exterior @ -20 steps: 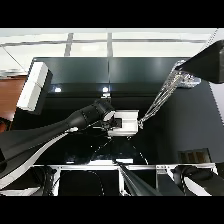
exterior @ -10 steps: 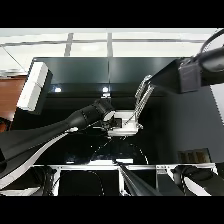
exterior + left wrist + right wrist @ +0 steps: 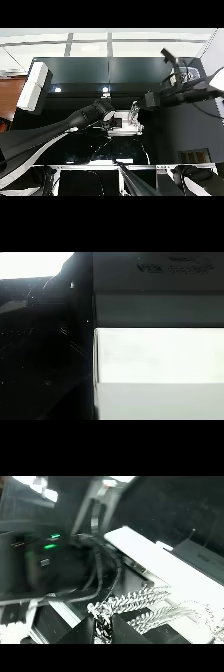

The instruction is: Fold the box and place the chain.

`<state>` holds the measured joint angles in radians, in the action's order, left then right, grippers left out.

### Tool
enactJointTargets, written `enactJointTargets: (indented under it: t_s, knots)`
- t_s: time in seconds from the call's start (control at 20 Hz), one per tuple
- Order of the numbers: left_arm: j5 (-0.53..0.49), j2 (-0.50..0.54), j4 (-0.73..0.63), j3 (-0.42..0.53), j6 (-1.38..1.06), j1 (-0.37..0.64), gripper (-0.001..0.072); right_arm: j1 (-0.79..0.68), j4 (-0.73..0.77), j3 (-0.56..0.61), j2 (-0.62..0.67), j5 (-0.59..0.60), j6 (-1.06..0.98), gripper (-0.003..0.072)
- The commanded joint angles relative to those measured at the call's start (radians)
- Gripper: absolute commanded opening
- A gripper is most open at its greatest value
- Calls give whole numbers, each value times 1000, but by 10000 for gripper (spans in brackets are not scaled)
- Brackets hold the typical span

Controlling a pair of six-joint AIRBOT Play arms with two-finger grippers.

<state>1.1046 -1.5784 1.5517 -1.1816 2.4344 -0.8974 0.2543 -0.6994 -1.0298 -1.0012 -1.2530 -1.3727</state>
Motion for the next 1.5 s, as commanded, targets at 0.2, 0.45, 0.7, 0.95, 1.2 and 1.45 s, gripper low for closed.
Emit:
enactJointTargets:
  t_s: [0.2, 0.45, 0.7, 0.95, 1.2, 1.45]
  knots:
    - [0, 0, 0, -1, 0, 1, 27, 71, 48, 295, 0, 291, 0, 16]
    - [0, 0, 0, -1, 0, 1, 27, -10, 33, 299, 24, 146, 40, 361]
    - [5, 0, 0, -1, 0, 1, 27, -254, -216, 357, 181, 145, 167, 361]
    - [4, 0, 0, -1, 0, 1, 27, -197, -293, 583, 181, 360, 574, 706]
    - [3, 0, 0, -1, 0, 1, 27, -74, -179, 634, 145, 473, 1154, 704]
    - [4, 0, 0, -1, 0, 1, 27, 10, -19, 600, -23, 474, 1425, 701]
